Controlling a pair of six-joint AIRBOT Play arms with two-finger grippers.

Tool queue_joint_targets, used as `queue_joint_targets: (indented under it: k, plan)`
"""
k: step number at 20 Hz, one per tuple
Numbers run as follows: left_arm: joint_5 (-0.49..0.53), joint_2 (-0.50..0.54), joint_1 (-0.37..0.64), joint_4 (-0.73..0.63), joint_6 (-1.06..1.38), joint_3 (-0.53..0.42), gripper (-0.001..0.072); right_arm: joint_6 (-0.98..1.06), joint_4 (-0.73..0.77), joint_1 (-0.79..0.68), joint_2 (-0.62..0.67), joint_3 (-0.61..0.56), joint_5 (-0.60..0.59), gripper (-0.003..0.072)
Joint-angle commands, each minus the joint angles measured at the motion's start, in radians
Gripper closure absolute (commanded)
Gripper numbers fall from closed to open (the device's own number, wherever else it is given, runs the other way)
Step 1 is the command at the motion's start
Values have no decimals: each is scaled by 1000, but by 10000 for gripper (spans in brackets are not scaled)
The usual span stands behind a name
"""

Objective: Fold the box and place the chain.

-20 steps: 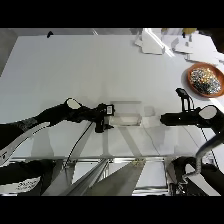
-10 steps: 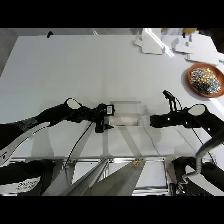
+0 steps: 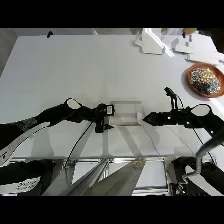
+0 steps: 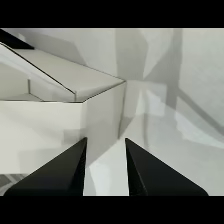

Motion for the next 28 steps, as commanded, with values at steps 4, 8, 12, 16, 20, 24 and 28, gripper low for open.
queue_joint_targets:
  k: [4,8,12,16,20,24,28]
  plan:
    - [0,0,0,0,0,0,501,3,65,2,14,0,-4,386]
    - [1,0,0,0,0,0,501,61,44,107,14,0,-102,333]
    - [1,0,0,0,0,0,501,222,-90,229,14,14,-192,334]
    - [1,0,0,0,0,0,501,497,-311,349,-9,93,-237,337]
    - [1,0,0,0,0,0,501,749,-528,459,-95,184,-196,338]
    - [0,0,0,0,0,0,501,951,-686,542,-188,262,-117,338]
    - [1,0,0,0,0,0,501,1088,-836,584,-264,367,-16,368]
